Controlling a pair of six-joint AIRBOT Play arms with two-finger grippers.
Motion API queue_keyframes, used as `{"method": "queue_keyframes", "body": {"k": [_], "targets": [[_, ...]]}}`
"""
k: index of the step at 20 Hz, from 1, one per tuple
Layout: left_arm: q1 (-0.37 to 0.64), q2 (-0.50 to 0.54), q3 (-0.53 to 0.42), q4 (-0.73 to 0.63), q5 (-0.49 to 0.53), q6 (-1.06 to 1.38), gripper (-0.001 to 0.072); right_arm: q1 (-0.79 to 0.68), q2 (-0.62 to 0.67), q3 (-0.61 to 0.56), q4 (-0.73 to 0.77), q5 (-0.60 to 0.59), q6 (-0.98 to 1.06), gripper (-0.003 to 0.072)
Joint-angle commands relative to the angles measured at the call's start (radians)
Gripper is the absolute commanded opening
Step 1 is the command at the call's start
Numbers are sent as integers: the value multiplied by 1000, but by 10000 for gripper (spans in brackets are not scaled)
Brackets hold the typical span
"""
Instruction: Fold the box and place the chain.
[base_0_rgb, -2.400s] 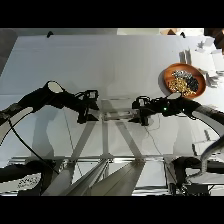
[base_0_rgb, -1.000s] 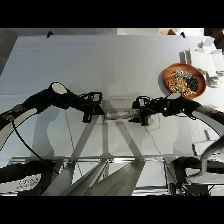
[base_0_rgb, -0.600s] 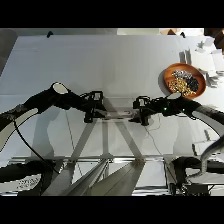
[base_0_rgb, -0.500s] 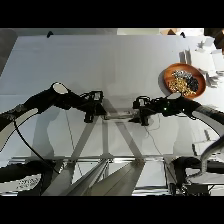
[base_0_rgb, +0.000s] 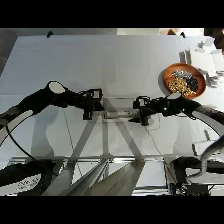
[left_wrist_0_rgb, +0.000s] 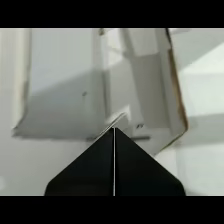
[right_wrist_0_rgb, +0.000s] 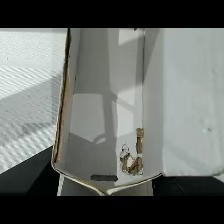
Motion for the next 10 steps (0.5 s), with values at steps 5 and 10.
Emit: {"method": "queue_keyframes", "body": {"k": [5,10], "targets": [[53,155,0,211,6,-322,10,0,0,0,0,0,0,542],[213,253,0,220,-43,-901,8,0,0,0,0,0,0,542]]}}
